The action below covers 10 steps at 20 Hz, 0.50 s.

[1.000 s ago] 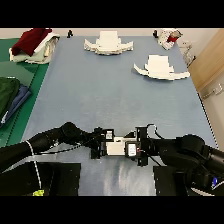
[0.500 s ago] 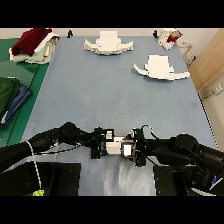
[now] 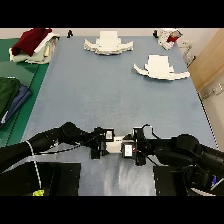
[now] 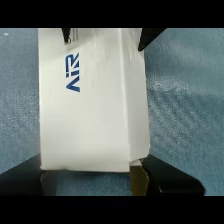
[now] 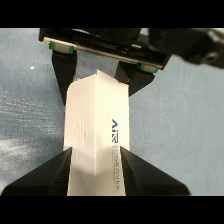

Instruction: Fold the box.

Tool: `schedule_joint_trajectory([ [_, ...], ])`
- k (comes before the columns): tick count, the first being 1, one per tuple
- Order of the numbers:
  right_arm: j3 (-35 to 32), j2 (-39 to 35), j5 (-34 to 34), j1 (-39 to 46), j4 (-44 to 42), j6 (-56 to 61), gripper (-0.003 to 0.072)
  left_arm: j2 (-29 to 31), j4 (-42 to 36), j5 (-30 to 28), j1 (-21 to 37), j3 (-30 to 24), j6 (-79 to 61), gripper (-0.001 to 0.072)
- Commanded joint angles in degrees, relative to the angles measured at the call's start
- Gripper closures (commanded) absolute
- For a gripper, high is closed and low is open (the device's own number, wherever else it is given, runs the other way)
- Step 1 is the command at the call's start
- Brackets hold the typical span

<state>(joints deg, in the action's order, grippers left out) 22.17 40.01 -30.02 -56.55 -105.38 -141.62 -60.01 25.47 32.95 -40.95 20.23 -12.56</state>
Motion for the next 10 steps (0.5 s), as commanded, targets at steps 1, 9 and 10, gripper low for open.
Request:
schedule_joint_trajectory([
  [1, 0.02, -1.79, -0.02, 0.02, 0.20, 0.00, 0.0246, -0.02, 0.02, 0.07, -0.04, 0.02, -0.07, 0.0201],
  [9, 0.02, -2.21, 1.31, 0.02, 3.21, 0.13, 0.0246, -0.02, 0.02, 0.07, -0.04, 0.02, -0.07, 0.0201],
  [10, 0.02, -2.19, 1.44, 0.02, 3.43, 0.13, 0.0246, -0.02, 0.02, 0.07, -0.04, 0.02, -0.07, 0.0201],
])
